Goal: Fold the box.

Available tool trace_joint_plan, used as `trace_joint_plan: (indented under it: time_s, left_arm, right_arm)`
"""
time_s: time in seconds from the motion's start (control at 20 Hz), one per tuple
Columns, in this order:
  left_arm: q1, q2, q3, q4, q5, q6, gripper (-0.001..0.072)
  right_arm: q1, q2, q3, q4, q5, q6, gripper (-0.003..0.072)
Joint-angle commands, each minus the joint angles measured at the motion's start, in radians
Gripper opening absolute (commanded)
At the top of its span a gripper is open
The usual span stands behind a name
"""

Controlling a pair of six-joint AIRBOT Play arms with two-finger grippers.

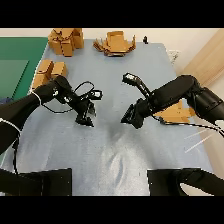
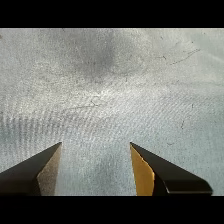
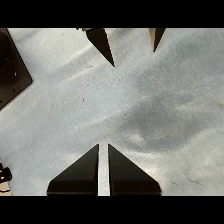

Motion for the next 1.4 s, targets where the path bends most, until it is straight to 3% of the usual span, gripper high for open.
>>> trace_joint_plan:
  time_s: [0.0, 0.3, 0.5, 0.55, 0.6, 0.65, 0.8, 0.9, 1.0, 1.15, 1.35]
  left_arm:
    - [-0.001, -0.002, -0.001, 0.000, 0.001, 0.000, 0.0654]
    - [0.000, -0.006, -0.001, 0.000, 0.001, 0.000, 0.0654]
    - [0.000, -0.006, -0.001, 0.000, 0.001, 0.000, 0.0654]
    - [-0.001, -0.006, -0.001, 0.000, 0.002, 0.000, 0.0654]
    - [-0.001, -0.006, -0.001, -0.001, 0.001, 0.000, 0.0654]
    - [-0.001, -0.006, -0.001, 0.000, 0.001, 0.000, 0.0654]
    - [0.000, -0.006, -0.001, -0.008, -0.024, -0.005, 0.0654]
    - [-0.001, -0.006, -0.001, -0.043, -0.054, -0.082, 0.0654]
    - [0.000, -0.006, -0.001, -0.037, -0.055, -0.201, 0.0654]
    - [0.000, -0.006, -0.001, -0.037, -0.050, -0.372, 0.0654]
    - [0.004, -0.007, 0.001, -0.037, 0.025, -0.591, 0.0653]
  right_arm:
    - [0.000, -0.003, -0.002, 0.004, -0.003, 0.001, 0.0101]
    - [0.001, -0.005, -0.001, 0.023, -0.009, 0.077, 0.0101]
    - [0.001, -0.003, 0.000, 0.042, 0.005, 0.364, 0.0107]
    - [-0.001, -0.003, 0.010, 0.055, 0.008, 0.468, 0.0180]
    - [-0.006, -0.003, 0.036, 0.054, -0.002, 0.537, 0.0467]
    - [-0.023, -0.001, 0.086, 0.054, -0.029, 0.568, 0.0636]
    - [-0.149, 0.029, 0.326, -0.044, -0.117, 0.571, 0.0636]
    - [-0.288, 0.063, 0.507, -0.308, -0.180, 0.578, 0.0600]
    - [-0.456, 0.085, 0.603, -0.548, -0.230, 0.586, 0.0590]
    - [-0.779, 0.047, 0.581, -0.621, -0.348, 0.489, 0.0591]
    - [-1.066, -0.119, 0.459, -0.606, -0.220, 0.497, 0.0590]
